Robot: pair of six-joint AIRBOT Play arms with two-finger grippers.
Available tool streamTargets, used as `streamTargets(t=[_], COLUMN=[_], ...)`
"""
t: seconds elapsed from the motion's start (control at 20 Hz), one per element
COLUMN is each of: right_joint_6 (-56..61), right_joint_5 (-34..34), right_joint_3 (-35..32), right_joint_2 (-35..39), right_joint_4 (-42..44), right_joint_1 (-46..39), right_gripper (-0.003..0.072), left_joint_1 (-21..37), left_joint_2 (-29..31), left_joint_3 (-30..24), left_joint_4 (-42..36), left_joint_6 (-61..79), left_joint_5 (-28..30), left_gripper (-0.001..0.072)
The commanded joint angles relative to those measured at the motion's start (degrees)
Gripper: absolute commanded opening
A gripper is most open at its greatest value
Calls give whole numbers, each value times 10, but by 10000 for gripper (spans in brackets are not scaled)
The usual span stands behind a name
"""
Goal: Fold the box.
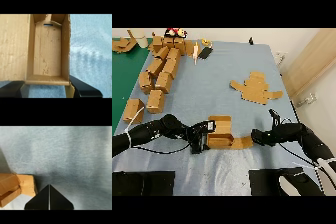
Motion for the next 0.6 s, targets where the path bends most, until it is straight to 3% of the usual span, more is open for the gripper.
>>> streamTargets(t=[0.0,0.55], right_joint_6=[-12,-24], right_joint_5=[-3,32], right_joint_3=[0,0], right_joint_2=[-5,-47], right_joint_4=[23,74], right_joint_1=[0,77], right_gripper=[1,2], left_joint_1=[0,0], left_joint_2=[0,0], left_joint_3=[0,0], left_joint_4=[0,0], left_joint_6=[0,0], left_joint_5=[0,0], left_gripper=[504,505])
